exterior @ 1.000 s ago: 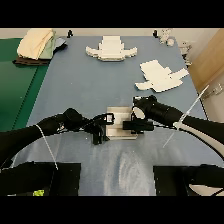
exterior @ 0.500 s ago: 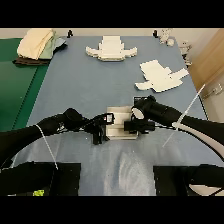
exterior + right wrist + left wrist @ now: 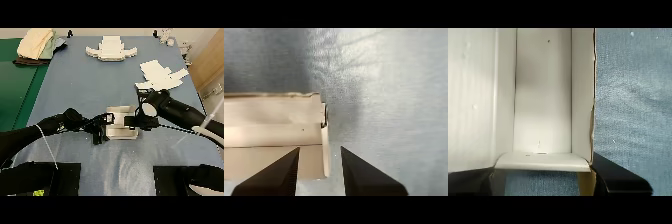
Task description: Fold the box.
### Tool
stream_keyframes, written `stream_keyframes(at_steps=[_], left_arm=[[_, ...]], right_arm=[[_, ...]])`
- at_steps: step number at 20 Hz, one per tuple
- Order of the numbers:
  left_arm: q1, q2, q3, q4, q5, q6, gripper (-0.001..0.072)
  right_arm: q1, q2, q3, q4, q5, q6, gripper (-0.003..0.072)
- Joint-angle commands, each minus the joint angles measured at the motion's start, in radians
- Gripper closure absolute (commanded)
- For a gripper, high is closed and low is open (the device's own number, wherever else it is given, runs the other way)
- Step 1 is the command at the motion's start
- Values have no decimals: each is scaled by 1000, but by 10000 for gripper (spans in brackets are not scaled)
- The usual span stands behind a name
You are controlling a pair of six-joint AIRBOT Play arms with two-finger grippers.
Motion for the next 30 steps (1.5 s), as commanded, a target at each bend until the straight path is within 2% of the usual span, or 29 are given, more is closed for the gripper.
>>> stream_keyframes(at_steps=[1,4,5,6,8,11,14,16,18,20,22,24,30], left_arm=[[0,0,1,1,0,0,250],[0,0,1,1,0,0,251],[0,0,1,1,0,0,250],[0,0,1,1,0,0,251],[0,0,1,1,0,0,251],[0,0,1,1,0,0,250],[0,0,1,1,0,0,250],[0,0,1,1,0,0,250],[0,0,1,1,0,0,251],[0,0,1,1,0,0,250],[0,0,1,1,0,0,250],[0,0,1,1,0,0,250],[0,0,1,1,0,0,250]], right_arm=[[-1,86,1,-34,12,-1,262],[-41,132,1,-44,32,-22,274],[-63,138,1,-43,40,-48,342],[-91,138,1,-44,53,-77,533],[-151,132,0,-44,61,-144,668],[-277,113,0,-25,35,-254,684],[-472,31,0,183,-43,-458,685],[-598,-62,0,485,-103,-671,684],[-706,-179,1,897,-89,-958,684],[-777,-297,1,1270,26,-1173,684],[-798,-389,1,1487,153,-1274,684],[-784,-439,1,1516,204,-1304,684],[-668,-435,-5,1247,279,-1408,684]])
